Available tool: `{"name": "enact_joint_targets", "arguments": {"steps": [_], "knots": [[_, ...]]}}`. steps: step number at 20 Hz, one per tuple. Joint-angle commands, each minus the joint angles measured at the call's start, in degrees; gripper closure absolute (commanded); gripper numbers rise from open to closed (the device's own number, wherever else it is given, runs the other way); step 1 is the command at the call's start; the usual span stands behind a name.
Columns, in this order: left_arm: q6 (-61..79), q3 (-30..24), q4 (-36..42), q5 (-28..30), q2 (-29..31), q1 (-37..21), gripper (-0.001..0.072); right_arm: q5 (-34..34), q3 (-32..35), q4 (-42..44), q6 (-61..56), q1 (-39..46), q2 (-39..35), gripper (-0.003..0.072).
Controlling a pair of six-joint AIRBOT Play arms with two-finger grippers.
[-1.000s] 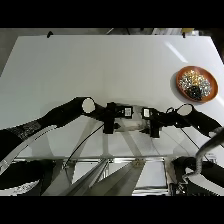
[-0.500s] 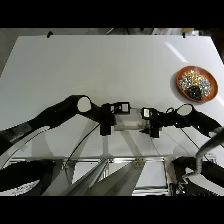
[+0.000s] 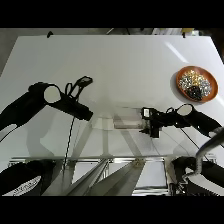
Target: Fold the box and place the chain.
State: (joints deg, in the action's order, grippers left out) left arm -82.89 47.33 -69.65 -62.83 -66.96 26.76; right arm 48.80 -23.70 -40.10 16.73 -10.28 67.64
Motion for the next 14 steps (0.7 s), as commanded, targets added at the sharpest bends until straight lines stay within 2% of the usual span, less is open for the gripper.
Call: {"name": "enact_joint_targets", "arguments": {"steps": [1, 4, 7, 9, 11, 14], "knots": [[-9.03, -6.75, 0.74, 5.05, 0.70, -5.03, 0.0707, 0.02, 0.02, -0.02, 0.04, 0.00, -0.02, 0.0345], [-5.86, -12.15, 7.91, 10.19, 0.68, -5.33, 0.0706, 0.02, 0.02, -0.02, 0.02, 0.00, -0.02, 0.0345], [1.33, -12.94, 19.69, 14.67, -0.04, -3.72, 0.0706, 0.02, 0.02, -0.02, 0.04, 0.00, -0.02, 0.0345], [1.25, -12.92, 21.42, 17.00, -2.64, -3.06, 0.0707, 0.02, 0.02, -0.02, 0.04, 0.00, -0.02, 0.0345], [0.46, -12.94, 21.20, 16.92, -5.25, -1.79, 0.0707, 0.02, 0.02, -0.02, 0.04, 0.00, -0.02, 0.0345], [3.26, -12.90, 25.20, 16.76, -5.33, 1.09, 0.0706, 0.02, 0.02, -0.02, 0.04, 0.00, -0.02, 0.0345]]}}
